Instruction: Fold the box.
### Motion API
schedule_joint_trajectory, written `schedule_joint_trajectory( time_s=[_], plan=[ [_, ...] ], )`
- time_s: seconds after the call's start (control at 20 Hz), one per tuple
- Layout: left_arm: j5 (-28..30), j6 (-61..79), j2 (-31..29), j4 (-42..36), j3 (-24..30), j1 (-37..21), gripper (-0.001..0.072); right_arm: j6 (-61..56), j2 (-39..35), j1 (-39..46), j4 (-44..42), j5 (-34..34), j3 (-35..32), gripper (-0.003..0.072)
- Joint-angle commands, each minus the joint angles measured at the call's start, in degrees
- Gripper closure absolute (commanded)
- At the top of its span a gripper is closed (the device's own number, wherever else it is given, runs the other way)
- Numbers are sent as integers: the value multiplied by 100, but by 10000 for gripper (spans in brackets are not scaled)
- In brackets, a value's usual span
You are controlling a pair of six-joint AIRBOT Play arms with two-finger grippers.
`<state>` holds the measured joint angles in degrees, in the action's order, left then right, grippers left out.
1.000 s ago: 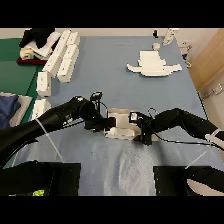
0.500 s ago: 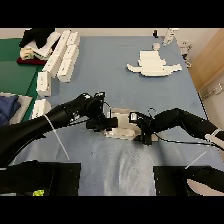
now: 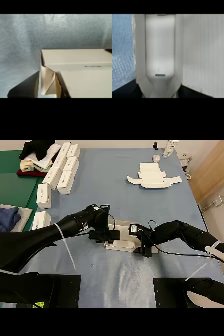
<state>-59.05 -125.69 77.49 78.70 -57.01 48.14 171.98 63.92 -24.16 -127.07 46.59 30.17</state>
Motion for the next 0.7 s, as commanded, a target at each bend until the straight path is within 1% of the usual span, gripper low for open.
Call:
schedule_joint_trajectory(
  time_s=[0.0,0.25,0.45,0.55,0.65],
  plan=[
    [-249,24,221,149,-72,13,409,-2,4,2,-2,-2,-2,168],
    [-87,-153,223,175,-76,48,420,-2,4,2,0,-2,-2,168],
    [-181,-236,367,382,-227,251,420,-2,4,2,-2,-2,-2,168],
    [-317,-236,507,461,-420,304,420,-2,4,2,-2,-2,-2,168],
    [-673,-372,640,813,-632,400,420,-2,4,2,0,-4,-2,168]
  ],
)
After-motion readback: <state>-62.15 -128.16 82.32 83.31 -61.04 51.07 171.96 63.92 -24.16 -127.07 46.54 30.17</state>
